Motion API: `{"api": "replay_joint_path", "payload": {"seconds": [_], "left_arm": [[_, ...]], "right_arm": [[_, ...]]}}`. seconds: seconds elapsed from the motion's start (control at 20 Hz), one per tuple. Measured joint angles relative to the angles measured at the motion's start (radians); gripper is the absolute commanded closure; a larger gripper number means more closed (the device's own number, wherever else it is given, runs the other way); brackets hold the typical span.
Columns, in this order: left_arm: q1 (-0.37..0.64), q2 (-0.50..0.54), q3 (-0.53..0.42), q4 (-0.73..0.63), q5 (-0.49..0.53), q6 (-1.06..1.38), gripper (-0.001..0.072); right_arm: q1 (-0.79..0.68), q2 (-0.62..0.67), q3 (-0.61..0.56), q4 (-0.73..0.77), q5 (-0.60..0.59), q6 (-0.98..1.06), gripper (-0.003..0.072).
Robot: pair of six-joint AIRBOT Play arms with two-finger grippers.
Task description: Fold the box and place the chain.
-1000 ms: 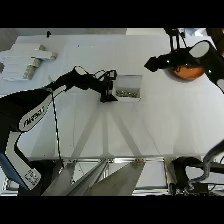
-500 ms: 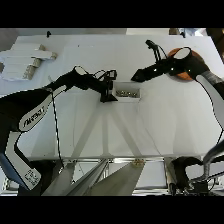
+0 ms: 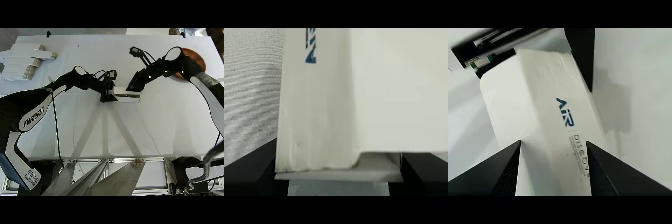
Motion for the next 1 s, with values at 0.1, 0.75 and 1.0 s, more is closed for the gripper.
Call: {"api": "replay_joint_path", "payload": {"seconds": [0.1,0.75,1.0], "left_arm": [[0.0,0.0,0.0,0.0,0.0,0.0,0.0334],[0.0,0.0,0.0,0.001,-0.002,0.001,0.0334],[0.0,0.0,0.0,0.001,-0.002,0.001,0.0334]], "right_arm": [[0.017,0.005,0.0,-0.058,-0.021,-0.027,0.0233],[0.116,0.009,0.0,-0.209,-0.085,-0.029,0.0369],[0.147,0.01,0.001,-0.275,-0.085,0.032,0.042]]}}
